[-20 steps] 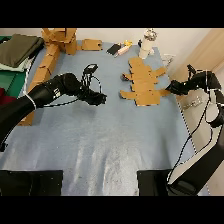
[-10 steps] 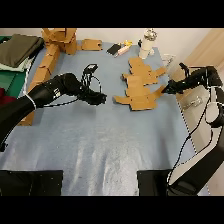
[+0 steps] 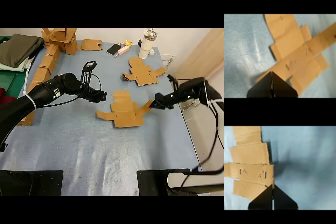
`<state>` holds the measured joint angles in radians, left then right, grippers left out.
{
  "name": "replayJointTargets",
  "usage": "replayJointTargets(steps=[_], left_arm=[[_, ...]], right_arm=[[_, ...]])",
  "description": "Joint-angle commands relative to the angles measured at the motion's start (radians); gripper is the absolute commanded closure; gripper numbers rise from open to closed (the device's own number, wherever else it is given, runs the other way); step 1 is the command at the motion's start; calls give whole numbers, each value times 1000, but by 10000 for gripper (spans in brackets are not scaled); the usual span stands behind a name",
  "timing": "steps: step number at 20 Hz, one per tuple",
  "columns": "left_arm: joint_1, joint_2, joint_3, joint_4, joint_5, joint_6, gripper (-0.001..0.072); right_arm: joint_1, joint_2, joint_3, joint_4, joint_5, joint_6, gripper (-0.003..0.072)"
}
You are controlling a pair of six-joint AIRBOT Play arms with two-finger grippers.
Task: Fold the box.
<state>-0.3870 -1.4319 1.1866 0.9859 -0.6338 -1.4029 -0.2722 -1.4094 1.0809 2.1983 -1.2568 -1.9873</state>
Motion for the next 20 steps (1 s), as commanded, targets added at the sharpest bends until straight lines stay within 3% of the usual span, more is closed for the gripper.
replayJointTargets(steps=[1, 3, 4, 5, 6, 11, 17, 20], left_arm=[[0, 0, 1, 0, 3, -1, 699], [0, 0, 1, -2, -6, -1, 699], [0, 0, 1, -2, -8, -1, 699], [0, 0, 1, -3, -28, -1, 699], [0, 0, 1, -2, -49, -1, 699], [1, 0, 2, -3, -118, -1, 698], [2, 0, 19, -51, -201, 10, 697], [8, 0, 40, -87, -229, 31, 695]], right_arm=[[102, 240, -324, -55, 182, 81, 685], [136, 301, -412, -66, 171, 111, 679], [142, 311, -429, -68, 156, 113, 602], [142, 312, -431, -70, 151, 113, 442], [141, 312, -426, -71, 155, 113, 399], [141, 241, -312, -162, 180, 103, 399], [144, 55, -228, -9, 75, -55, 405], [144, 18, -229, -8, 49, -83, 465]])
